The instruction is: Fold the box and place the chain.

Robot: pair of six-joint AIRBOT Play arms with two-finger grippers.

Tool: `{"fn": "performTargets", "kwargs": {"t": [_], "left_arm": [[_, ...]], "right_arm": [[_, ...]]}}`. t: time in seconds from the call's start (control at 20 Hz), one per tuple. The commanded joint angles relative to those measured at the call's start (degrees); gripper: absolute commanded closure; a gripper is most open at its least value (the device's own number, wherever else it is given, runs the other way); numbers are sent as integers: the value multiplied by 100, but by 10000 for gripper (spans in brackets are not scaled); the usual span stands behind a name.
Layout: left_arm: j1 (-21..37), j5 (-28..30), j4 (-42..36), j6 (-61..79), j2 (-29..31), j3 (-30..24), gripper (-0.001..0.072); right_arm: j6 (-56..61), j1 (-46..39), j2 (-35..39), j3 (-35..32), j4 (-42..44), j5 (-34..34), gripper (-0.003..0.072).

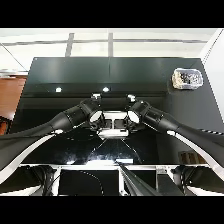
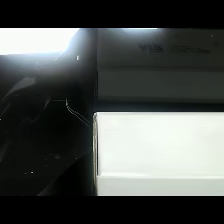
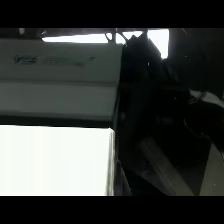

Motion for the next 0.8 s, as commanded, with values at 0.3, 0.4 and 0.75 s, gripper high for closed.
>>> {"fn": "performTargets", "kwargs": {"t": [0.3, 0.4, 0.75], "left_arm": [[4, -17, -4, 13, 0, 4, 676], [4, -22, -4, 13, 0, 4, 676], [4, -22, -4, 13, 0, 4, 676]], "right_arm": [[-24, -2, 42, 7, -140, 37, 346], [-188, -2, 151, 7, -271, 179, 342], [-1246, -243, 1613, 20, -374, 546, 250]]}}
